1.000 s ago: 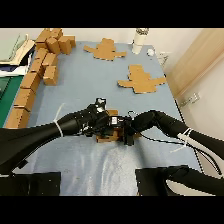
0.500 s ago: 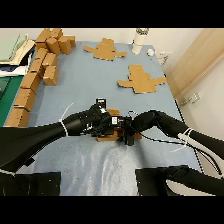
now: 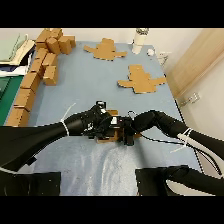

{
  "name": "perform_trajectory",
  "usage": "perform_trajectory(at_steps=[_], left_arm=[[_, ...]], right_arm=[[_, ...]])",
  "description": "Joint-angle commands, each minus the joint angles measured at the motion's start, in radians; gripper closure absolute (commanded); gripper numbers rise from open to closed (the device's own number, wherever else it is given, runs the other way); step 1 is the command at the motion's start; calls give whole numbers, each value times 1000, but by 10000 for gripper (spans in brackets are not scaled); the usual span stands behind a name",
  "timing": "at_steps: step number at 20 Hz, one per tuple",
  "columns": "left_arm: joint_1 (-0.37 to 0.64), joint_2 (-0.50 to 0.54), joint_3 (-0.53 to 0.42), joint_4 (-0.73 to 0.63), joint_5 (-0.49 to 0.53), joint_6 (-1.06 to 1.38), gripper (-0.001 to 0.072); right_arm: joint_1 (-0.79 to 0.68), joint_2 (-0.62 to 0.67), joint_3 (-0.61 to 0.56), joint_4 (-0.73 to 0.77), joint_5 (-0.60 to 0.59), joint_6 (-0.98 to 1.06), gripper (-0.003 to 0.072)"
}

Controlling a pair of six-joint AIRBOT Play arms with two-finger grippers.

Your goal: Fold the box.

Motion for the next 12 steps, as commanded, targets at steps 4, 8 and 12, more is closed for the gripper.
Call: perform_trajectory(at_steps=[4, 8, 12], left_arm=[[38, 5, 65, -63, -130, -3, 244], [158, 5, 92, -270, -180, 76, 244], [308, 5, 108, -413, -199, 144, 244]], right_arm=[[0, 1, 1, 0, 0, 1, 182], [0, 1, 1, 0, 0, 1, 181], [0, 1, 1, 0, 0, 1, 182]])
